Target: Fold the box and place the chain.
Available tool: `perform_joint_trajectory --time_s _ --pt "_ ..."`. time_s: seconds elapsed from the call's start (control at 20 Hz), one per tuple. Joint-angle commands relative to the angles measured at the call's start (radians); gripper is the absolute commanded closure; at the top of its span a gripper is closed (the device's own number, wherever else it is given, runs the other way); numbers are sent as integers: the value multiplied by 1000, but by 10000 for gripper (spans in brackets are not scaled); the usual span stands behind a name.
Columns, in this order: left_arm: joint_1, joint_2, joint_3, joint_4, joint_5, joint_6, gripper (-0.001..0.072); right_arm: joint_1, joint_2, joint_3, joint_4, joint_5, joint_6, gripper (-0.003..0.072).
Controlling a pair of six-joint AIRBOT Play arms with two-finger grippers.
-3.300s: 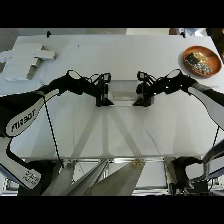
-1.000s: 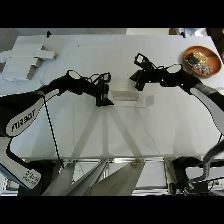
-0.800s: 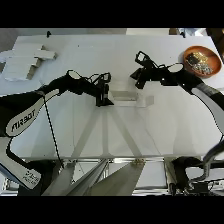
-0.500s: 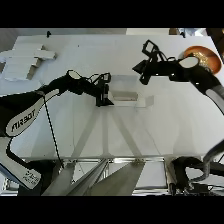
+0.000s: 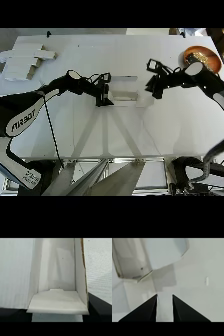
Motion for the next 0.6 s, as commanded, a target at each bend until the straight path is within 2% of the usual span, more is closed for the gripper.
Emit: perform_joint_trajectory --time_s 0.0,0.05,0.3,0.55 --pt "0 0 0 0 0 0 234 27 -35 -26 -79 21 -51 432" --pt "0 0 0 0 0 0 234 41 -42 -26 -78 20 -84 383" --pt "0 0 0 -1 0 0 234 96 -77 -26 -48 4 -146 383" --pt "0 0 0 -1 0 0 234 141 -85 -26 -11 -66 -172 384"
